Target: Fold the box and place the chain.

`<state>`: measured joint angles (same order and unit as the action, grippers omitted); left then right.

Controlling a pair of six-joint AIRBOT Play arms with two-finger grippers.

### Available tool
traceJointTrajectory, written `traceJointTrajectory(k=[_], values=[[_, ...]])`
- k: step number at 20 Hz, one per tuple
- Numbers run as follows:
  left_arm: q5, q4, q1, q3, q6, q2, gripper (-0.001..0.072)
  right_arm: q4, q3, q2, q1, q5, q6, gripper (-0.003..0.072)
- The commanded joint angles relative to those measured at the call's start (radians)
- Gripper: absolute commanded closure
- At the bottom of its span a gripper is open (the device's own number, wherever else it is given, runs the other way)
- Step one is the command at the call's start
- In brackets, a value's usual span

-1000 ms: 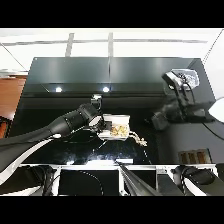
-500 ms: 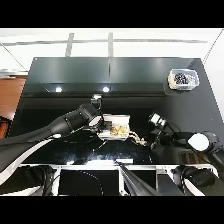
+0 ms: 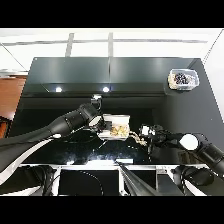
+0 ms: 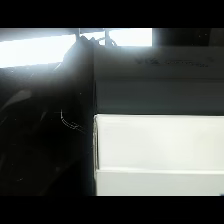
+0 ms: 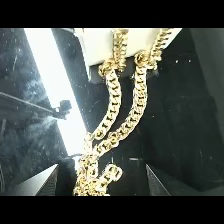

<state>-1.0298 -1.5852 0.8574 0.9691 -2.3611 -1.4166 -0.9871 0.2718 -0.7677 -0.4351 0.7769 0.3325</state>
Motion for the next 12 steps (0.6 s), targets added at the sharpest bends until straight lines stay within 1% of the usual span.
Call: traceJointTrajectory(k=[1,11,12], values=[[0.000,0.000,0.000,0.000,0.000,0.000,0.0682,-0.022,-0.001,-0.036,-0.003,-0.031,-0.046,0.0084],[0.000,0.000,0.000,0.000,0.000,0.000,0.0682,-0.035,-0.001,-0.042,-0.003,-0.040,-0.045,0.0086],[0.000,0.000,0.000,0.000,0.000,0.000,0.0682,-0.035,-0.001,-0.042,-0.003,-0.039,-0.045,0.0154]])
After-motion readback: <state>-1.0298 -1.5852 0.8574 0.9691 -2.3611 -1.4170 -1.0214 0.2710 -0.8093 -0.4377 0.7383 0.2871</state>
